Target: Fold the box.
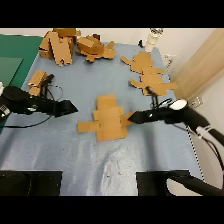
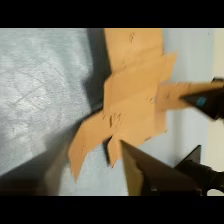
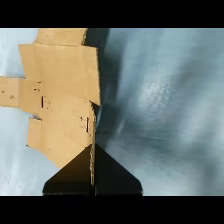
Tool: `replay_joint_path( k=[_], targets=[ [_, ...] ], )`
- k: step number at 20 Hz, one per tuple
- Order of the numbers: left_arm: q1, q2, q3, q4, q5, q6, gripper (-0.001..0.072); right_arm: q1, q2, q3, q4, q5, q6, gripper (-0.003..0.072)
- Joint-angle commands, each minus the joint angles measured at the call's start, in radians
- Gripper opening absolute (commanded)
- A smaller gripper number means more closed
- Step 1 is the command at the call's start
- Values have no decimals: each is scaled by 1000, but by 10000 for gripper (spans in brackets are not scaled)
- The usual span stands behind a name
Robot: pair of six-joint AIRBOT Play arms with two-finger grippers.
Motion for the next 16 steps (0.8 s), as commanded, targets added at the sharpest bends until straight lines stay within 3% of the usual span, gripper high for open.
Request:
replay_joint_path(
  k=[1, 4, 9, 16],
  targets=[
    [131, -16, 13, -56, -117, 66, 585, 171, 126, -180, 86, -233, -42, 0],
    [133, -95, 13, -94, -159, 121, 585, 225, 245, -298, 97, -340, -12, 1],
    [133, -291, 13, -393, -254, 327, 586, 234, 316, -329, 73, -342, 19, 1],
    [40, -461, 39, -449, -231, 438, 585, 237, 315, -329, 73, -330, 19, 1]
  ],
)
